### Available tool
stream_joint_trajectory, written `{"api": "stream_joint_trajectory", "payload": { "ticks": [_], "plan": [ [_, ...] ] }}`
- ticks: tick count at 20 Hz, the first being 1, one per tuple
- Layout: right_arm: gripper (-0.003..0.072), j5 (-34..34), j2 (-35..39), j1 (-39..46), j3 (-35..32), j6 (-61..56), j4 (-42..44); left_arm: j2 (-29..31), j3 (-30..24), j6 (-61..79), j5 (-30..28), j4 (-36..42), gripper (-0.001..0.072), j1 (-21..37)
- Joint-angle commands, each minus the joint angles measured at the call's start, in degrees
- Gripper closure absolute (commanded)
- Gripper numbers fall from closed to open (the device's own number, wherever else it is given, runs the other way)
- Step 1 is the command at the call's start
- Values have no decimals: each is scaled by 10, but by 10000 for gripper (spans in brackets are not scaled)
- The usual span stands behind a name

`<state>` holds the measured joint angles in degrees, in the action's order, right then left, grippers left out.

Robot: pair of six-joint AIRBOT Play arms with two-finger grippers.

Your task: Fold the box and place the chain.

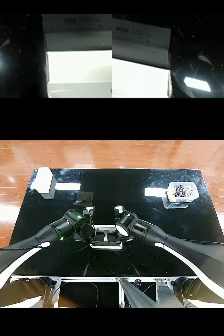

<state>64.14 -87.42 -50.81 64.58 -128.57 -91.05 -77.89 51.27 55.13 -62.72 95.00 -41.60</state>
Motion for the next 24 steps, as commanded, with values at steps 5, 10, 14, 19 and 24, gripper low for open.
{"api": "stream_joint_trajectory", "payload": {
  "ticks": [5, 10, 14, 19, 24],
  "plan": [
    [483, -3, -7, 0, 0, 2, 0, 0, 0, 0, 0, 0, 690, 1],
    [483, -8, -12, 0, 0, 2, 0, 0, 0, 0, 0, 0, 690, 1],
    [483, -16, -13, 0, 0, 2, 1, 0, 0, 0, 0, 0, 690, 1],
    [650, -16, -13, 0, 0, 9, 3, 0, 0, 0, 2, 1, 689, 1],
    [650, -9, -13, 0, 1, 11, 11, 0, 0, 0, 2, 1, 690, 1]
  ]
}}
